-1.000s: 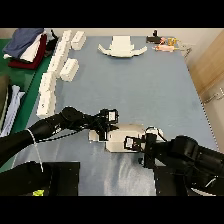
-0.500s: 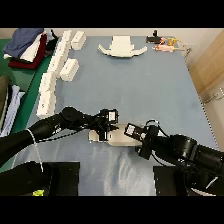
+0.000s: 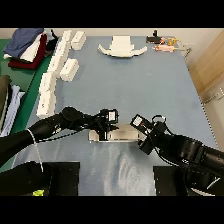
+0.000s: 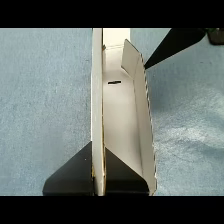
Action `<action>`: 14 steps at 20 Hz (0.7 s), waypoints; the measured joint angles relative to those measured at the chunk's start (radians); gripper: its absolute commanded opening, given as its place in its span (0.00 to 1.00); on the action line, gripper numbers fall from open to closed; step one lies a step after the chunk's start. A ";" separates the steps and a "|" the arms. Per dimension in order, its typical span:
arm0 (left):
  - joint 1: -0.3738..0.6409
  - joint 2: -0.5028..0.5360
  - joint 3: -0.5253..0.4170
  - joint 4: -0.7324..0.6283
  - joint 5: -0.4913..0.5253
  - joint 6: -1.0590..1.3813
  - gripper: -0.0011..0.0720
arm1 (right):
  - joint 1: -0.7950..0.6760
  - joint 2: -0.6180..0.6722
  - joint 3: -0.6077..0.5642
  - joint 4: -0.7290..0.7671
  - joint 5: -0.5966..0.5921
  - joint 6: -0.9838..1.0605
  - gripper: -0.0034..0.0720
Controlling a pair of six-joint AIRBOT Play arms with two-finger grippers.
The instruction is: Fold the box.
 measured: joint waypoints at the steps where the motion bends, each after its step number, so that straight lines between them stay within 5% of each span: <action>1: 0.000 0.000 0.000 0.000 0.000 0.000 0.03 | -0.005 0.000 0.000 -0.002 0.003 -0.008 1.00; 5: 0.000 0.000 0.000 0.000 0.000 0.000 0.03 | -0.082 0.000 0.000 0.091 0.050 -0.202 1.00; 14: 0.000 0.000 0.000 0.000 -0.001 0.000 0.03 | -0.531 -0.096 0.029 0.839 0.018 -1.230 1.00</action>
